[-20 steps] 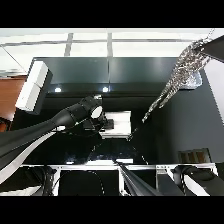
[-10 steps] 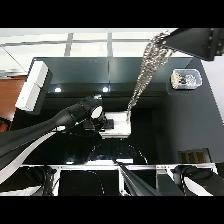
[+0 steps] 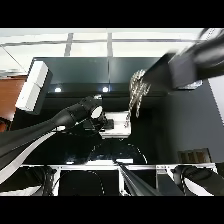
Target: Fold the box and place the chain.
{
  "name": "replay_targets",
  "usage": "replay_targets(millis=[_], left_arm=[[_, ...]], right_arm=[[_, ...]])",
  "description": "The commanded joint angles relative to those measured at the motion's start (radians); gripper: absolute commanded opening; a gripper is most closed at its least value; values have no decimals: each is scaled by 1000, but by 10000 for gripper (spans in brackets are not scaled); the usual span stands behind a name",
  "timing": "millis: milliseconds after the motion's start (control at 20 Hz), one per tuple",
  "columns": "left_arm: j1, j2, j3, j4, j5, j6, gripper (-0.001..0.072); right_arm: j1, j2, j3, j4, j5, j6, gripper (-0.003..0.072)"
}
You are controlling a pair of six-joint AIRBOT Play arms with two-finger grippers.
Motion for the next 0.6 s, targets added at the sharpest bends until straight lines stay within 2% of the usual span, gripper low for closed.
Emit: replay_targets(millis=[0, 150, 350, 550], left_arm=[[1, 0, 0, 0, -1, 0, 27], [1, 0, 0, 0, -1, 0, 26], [1, 0, 0, 0, 0, 0, 27], [1, 0, 0, 0, 0, 0, 27]], right_arm=[[69, -1, -211, -46, -55, -29, 18], [72, -1, -362, -53, -153, -40, 18], [73, -1, -514, -52, -228, -42, 19], [83, -9, -638, -49, -403, -42, 20]])
